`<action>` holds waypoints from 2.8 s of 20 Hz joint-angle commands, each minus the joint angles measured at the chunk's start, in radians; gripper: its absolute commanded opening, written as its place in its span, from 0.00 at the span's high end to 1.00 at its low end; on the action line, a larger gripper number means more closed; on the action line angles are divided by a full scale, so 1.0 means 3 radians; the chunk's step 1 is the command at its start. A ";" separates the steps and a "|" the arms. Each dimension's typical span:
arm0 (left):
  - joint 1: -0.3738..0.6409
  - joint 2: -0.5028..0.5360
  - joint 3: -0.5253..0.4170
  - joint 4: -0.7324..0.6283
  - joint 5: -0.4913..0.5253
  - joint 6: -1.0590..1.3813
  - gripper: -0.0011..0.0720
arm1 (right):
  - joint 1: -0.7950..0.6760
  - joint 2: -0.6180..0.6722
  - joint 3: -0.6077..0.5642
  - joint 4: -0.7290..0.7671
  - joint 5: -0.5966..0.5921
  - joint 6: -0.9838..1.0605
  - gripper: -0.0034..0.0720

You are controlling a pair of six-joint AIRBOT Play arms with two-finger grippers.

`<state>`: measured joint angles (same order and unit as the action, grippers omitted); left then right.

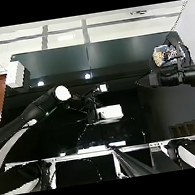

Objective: Fold the box and place the chain.

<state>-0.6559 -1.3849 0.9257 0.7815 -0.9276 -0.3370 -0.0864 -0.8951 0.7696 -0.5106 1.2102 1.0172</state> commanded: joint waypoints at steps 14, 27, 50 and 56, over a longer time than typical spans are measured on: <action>-0.0476 -0.0182 0.0003 0.0263 0.0732 -0.0088 0.02 | -0.0003 0.0003 0.0004 0.0001 -0.0001 0.0001 0.94; 0.1456 0.0575 0.0003 0.1467 0.0163 -0.1994 0.57 | -0.0004 0.0003 0.0004 -0.0078 -0.0071 0.0001 0.94; 0.3688 -0.0726 0.1172 0.1855 0.0192 -0.2352 0.56 | -0.0003 0.0003 0.0004 -0.0061 -0.0262 0.0076 0.94; 0.3674 -0.0740 0.1227 0.1888 0.0291 -0.2354 0.56 | -0.0003 0.0003 0.0004 -0.0062 -0.0324 0.0078 0.94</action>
<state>0.4473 -1.6009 1.2846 1.3468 -0.8520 -1.0447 -0.0868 -0.8951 0.7696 -0.5289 1.1248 1.0409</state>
